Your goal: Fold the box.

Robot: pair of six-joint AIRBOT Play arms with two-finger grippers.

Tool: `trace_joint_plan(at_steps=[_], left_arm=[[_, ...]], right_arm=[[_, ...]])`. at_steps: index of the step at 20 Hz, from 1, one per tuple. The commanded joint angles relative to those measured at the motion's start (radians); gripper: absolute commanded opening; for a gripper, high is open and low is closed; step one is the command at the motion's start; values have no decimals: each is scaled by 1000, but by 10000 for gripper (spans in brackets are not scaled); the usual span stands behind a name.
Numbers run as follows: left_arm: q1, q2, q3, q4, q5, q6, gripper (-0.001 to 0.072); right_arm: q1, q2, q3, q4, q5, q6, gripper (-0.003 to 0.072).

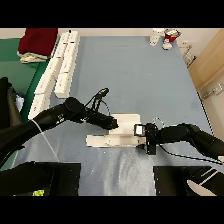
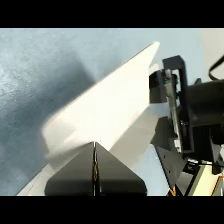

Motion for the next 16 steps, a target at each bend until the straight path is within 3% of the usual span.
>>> trace_joint_plan(at_steps=[1, 12, 16], left_arm=[[-2, -65, 2, 0, 4, -45, 12], [-1, -93, 2, 1, -5, -54, 11], [-1, 31, 2, 53, -12, -4, 11]], right_arm=[[0, 1, 0, 0, 0, 0, 454], [0, 1, 0, 0, 0, 0, 454], [0, 1, 0, 0, 0, 0, 454]])
